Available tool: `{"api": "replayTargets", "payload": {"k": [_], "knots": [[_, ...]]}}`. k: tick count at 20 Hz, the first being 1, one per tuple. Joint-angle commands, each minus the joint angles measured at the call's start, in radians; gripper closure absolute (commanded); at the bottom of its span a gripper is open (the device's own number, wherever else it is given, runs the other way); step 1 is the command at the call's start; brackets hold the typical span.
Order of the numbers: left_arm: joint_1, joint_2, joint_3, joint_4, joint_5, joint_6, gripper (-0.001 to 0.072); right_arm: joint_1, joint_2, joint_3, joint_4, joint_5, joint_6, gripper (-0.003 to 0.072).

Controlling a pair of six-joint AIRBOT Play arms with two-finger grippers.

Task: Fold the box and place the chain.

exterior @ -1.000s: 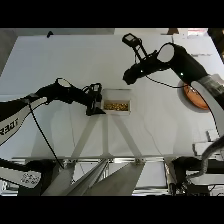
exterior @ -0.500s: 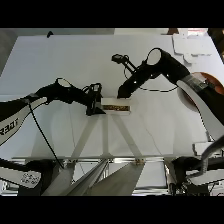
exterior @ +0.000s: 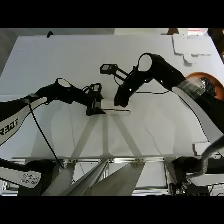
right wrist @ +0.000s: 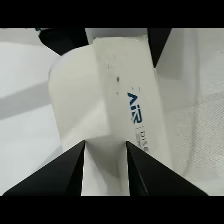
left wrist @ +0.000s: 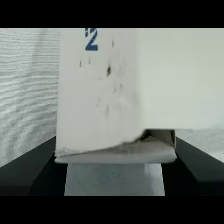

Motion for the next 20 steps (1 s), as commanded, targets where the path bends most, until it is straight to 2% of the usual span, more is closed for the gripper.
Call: {"api": "replayTargets", "payload": {"k": [1, 3, 6, 9, 10, 16, 20], "knots": [[0.0, 0.0, 0.0, 0.0, 0.0, 0.0, 0.0502, 0.029, 0.006, -0.041, -0.102, -0.081, -0.061, 0.0391], [0.0, 0.0, 0.0, 0.0, 0.0, 0.0, 0.0502, 0.048, 0.013, -0.062, -0.134, -0.112, -0.064, 0.0403], [0.0, 0.0, 0.0, 0.0, 0.0, 0.0, 0.0502, 0.066, 0.035, -0.068, -0.141, -0.156, -0.064, 0.0471], [0.0, 0.0, 0.0, 0.0, 0.0, 0.0, 0.0502, 0.068, 0.051, -0.068, -0.146, -0.181, -0.064, 0.0475], [0.0, 0.0, 0.0, 0.0, 0.0, 0.0, 0.0502, 0.068, 0.052, -0.068, -0.153, -0.179, -0.063, 0.0514], [0.0, 0.0, 0.0, 0.0, 0.0, 0.0, 0.0502, 0.087, 0.052, -0.113, -0.152, -0.163, -0.06, 0.0509], [0.0, 0.0, 0.0, 0.0, 0.0, 0.0, 0.0502, 0.106, 0.052, -0.159, -0.151, -0.187, -0.059, 0.0411]]}}
